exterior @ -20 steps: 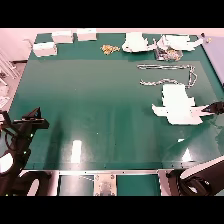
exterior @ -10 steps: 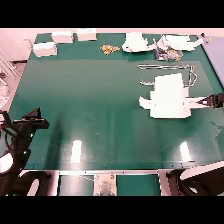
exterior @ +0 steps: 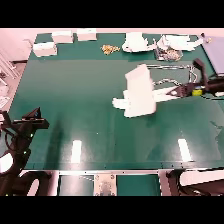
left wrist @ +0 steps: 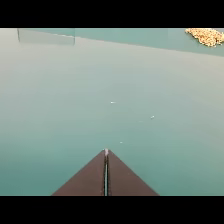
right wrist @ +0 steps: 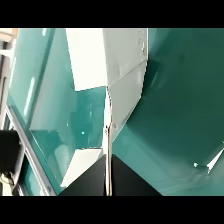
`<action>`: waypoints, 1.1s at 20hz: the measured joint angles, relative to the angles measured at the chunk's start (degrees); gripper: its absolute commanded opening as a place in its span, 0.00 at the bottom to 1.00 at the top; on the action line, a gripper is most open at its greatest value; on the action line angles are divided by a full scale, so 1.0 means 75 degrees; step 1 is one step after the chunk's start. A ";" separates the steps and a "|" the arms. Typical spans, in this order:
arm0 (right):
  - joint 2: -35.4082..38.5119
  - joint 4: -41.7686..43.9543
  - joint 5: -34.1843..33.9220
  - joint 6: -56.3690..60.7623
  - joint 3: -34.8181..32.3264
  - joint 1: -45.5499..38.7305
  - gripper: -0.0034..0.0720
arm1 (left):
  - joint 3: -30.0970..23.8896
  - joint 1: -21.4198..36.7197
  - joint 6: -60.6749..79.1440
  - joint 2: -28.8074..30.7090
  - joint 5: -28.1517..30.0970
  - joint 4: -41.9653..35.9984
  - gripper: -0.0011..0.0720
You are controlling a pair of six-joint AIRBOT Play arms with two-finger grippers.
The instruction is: Fold the box and place the chain.
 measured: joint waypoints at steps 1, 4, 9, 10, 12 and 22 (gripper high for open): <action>0.0087 0.0064 -0.0326 0.0187 -0.0061 0.0361 0.05 | 0.0000 0.0000 0.0000 0.0000 0.0000 0.0000 0.04; 0.0227 0.0143 -0.1571 0.0781 -0.0221 0.1349 0.05 | 0.0000 0.0000 0.0000 0.0000 0.0000 0.0000 0.04; 0.0041 0.0152 -0.3299 0.1230 -0.0425 0.2401 0.05 | 0.0000 0.0000 -0.0003 0.0000 0.0003 0.0000 0.04; -0.0044 0.0152 -0.3535 0.1276 -0.0449 0.2541 0.05 | 0.0000 0.0000 0.0000 0.0000 0.0006 0.0000 0.04; -0.0227 0.0146 -0.3864 0.1291 -0.0487 0.2757 0.05 | 0.0006 0.0000 0.0000 0.0000 0.0015 0.0000 0.04; -0.0565 0.0073 -0.4572 0.1072 -0.0513 0.3144 0.05 | 0.0012 0.0000 0.0000 0.0000 0.0061 0.0000 0.26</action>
